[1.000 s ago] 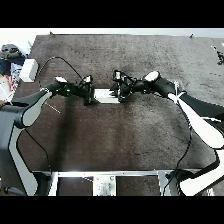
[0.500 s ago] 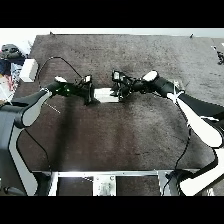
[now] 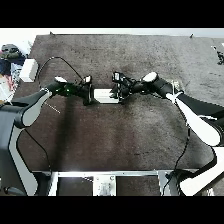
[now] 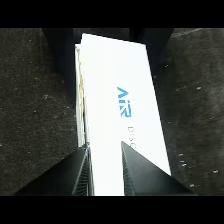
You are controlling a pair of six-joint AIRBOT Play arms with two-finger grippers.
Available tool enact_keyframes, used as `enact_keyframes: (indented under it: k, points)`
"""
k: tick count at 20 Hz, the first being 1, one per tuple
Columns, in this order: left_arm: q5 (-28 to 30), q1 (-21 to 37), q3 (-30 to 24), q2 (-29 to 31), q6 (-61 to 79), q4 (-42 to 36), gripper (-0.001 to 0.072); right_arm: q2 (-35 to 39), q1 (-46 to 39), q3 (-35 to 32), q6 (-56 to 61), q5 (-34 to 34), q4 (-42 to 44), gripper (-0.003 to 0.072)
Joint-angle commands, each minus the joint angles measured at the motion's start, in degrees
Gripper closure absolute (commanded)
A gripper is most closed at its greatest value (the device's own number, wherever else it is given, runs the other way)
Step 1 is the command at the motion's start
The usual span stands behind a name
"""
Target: Fold the box and place the chain.
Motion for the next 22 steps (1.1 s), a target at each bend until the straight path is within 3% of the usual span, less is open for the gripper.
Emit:
enact_keyframes:
  k: [1, 5, 13, 14, 15, 22]
  points:
    - [0.37, 0.00, -0.02, 0.04, -0.17, -0.17, 0.0307, -0.26, 0.04, -0.81, 1.38, 1.99, -1.90, 0.0458]
    - [0.37, 0.00, -0.02, 0.04, -0.17, -0.17, 0.0308, -0.24, -0.02, -0.66, 1.77, 4.76, -1.44, 0.0457]
    - [0.39, 0.00, -0.02, 0.04, -0.17, -0.17, 0.0307, 0.33, -3.87, -0.57, 2.43, 7.37, 13.09, 0.0462]
    - [0.37, 0.00, -0.02, 0.02, -0.17, -0.17, 0.0308, 0.33, -4.09, -0.57, 2.47, 7.78, 13.22, 0.0608]
    - [0.39, 0.00, -0.02, 0.04, -0.17, -0.17, 0.0308, 0.31, -4.11, -0.59, 3.13, 7.67, 13.27, 0.0674]
    - [0.39, 0.00, -0.02, 0.04, -0.17, -0.17, 0.0307, -2.89, -4.11, -0.59, 13.46, 7.78, 8.63, 0.0675]
